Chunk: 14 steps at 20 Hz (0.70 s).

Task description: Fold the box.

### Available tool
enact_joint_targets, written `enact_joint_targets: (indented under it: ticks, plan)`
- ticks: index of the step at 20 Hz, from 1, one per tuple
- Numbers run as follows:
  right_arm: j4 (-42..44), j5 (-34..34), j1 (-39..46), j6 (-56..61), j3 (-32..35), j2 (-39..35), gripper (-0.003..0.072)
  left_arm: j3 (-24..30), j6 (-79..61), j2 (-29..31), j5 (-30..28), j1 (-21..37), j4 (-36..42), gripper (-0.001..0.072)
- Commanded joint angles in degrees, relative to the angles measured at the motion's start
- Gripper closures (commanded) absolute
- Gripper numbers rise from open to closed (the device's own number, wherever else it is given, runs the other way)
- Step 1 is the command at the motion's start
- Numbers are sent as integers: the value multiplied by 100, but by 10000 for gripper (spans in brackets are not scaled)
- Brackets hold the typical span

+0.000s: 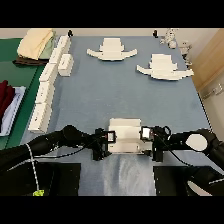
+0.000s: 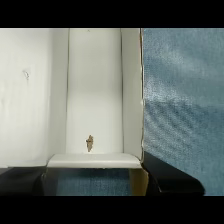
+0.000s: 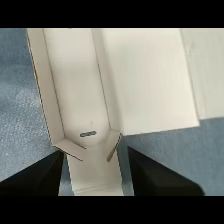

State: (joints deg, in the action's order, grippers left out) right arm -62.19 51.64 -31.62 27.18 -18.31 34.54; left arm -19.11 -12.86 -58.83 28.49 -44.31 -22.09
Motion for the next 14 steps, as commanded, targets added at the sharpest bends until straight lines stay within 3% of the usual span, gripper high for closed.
enact_joint_targets:
  ticks: [1,4,6,10,11,12,13,14]
  plan:
    - [109,-402,-291,-140,7,286,115,0,-2,-2,0,2,0,257]
    - [107,-564,-385,-286,4,372,423,0,-2,-2,0,2,0,257]
    - [111,-562,-385,-286,4,372,538,0,-2,-2,0,2,0,257]
    - [304,-566,-387,-426,4,372,550,0,-2,-2,0,2,0,257]
    - [380,-573,-387,-487,4,372,546,0,-2,-2,0,2,0,257]
    - [468,-590,-387,-546,7,372,480,0,-2,-2,0,2,0,257]
    - [553,-610,-387,-586,7,372,318,0,0,-2,0,2,0,257]
    - [610,-623,-387,-584,7,374,109,0,-2,-2,0,2,0,257]
